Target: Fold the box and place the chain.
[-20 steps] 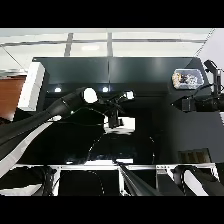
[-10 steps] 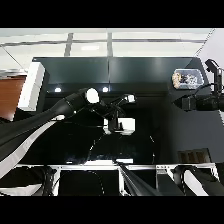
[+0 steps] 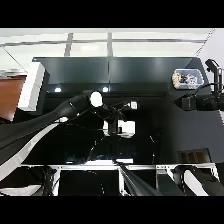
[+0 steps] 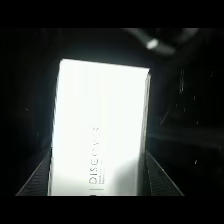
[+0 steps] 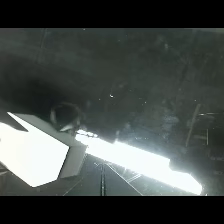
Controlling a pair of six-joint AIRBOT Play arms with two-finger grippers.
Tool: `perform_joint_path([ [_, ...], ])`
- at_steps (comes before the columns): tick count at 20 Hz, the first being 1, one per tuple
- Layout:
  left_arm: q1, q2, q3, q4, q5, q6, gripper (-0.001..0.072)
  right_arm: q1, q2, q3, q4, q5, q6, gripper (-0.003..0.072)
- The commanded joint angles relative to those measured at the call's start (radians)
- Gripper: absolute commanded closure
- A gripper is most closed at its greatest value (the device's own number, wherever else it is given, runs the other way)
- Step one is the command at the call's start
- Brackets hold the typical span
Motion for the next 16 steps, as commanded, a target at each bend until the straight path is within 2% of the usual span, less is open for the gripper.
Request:
perform_joint_path([
  [1,-0.041,-0.023,0.0,0.127,0.012,0.001,-0.001,-0.001,0.0,0.001,0.0,0.0,0.0,0.0667],
  [4,-0.055,-0.024,0.001,0.142,0.055,-0.027,0.0002,-0.001,0.001,0.001,0.0,0.0,0.0,0.0668],
  [5,-0.055,-0.023,0.002,0.154,0.052,-0.077,0.0052,-0.001,0.001,0.001,0.0,-0.001,0.0,0.0667],
  [6,-0.054,-0.016,0.002,0.193,0.043,-0.162,0.0222,-0.001,0.001,0.001,0.0,-0.001,0.0,0.0667],
  [7,-0.049,-0.003,0.002,0.237,0.022,-0.243,0.0307,-0.001,0.001,0.001,0.0,-0.002,0.0,0.0667],
  [9,-0.018,0.042,0.001,0.319,-0.04,-0.401,0.0307,-0.001,0.001,0.001,0.0,-0.001,0.0,0.0668],
  [11,0.058,0.109,0.001,0.416,-0.109,-0.591,0.0307,-0.001,0.001,0.001,0.0,0.0,0.0,0.0667],
  [14,0.25,0.195,-0.003,0.548,-0.243,-0.83,0.0307,-0.001,0.001,0.001,0.0,-0.001,0.0,0.0667],
  [16,0.418,0.23,-0.003,0.584,-0.354,-0.929,0.0307,-0.001,0.0,0.001,0.0,-0.001,0.0,0.0667],
])
